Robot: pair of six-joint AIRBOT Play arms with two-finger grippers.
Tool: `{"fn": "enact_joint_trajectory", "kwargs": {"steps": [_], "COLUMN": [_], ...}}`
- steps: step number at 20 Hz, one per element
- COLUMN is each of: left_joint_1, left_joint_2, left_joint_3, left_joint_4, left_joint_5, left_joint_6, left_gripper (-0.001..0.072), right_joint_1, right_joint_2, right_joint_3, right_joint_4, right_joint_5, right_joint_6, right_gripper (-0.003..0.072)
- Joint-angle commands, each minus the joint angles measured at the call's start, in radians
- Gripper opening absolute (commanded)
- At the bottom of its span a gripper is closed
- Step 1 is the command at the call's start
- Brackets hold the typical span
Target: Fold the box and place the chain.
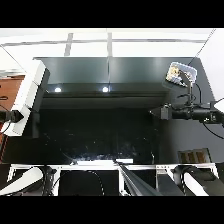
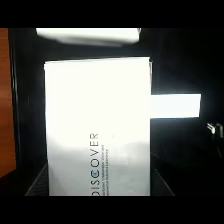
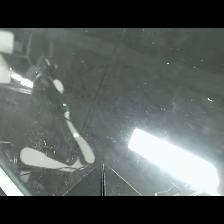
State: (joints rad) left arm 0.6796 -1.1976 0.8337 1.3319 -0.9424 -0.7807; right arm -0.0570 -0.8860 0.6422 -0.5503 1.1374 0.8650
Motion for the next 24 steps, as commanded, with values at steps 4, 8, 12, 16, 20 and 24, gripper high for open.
{"fn": "enact_joint_trajectory", "kwargs": {"steps": [4, 8, 12, 16, 20, 24], "left_joint_1": [-0.025, -0.108, -0.219, -0.345, -0.537, -0.598], "left_joint_2": [-0.094, -0.083, -0.066, 0.035, 0.302, 0.486], "left_joint_3": [0.070, 0.227, 0.433, 0.383, 0.011, -0.230], "left_joint_4": [-0.032, -0.054, -0.122, -0.243, -0.230, -0.167], "left_joint_5": [0.079, 0.037, -0.063, -0.137, 0.127, 0.218], "left_joint_6": [0.045, 0.001, -0.319, -0.401, -0.401, -0.413], "left_gripper": [0.0683, 0.0714, 0.0528, 0.0022, 0.0023, 0.0025], "right_joint_1": [0.030, 0.035, 0.105, 0.169, 0.167, 0.167], "right_joint_2": [0.000, 0.000, -0.002, -0.027, -0.051, -0.051], "right_joint_3": [0.000, 0.000, 0.000, 0.030, 0.088, 0.088], "right_joint_4": [-0.001, -0.001, -0.002, -0.198, -0.663, -0.756], "right_joint_5": [-0.027, -0.056, -0.229, -0.357, -0.343, -0.356], "right_joint_6": [0.030, 0.029, 0.029, 0.272, 0.464, 0.463], "right_gripper": [0.0013, 0.0013, 0.0013, 0.0013, 0.0013, 0.0014]}}
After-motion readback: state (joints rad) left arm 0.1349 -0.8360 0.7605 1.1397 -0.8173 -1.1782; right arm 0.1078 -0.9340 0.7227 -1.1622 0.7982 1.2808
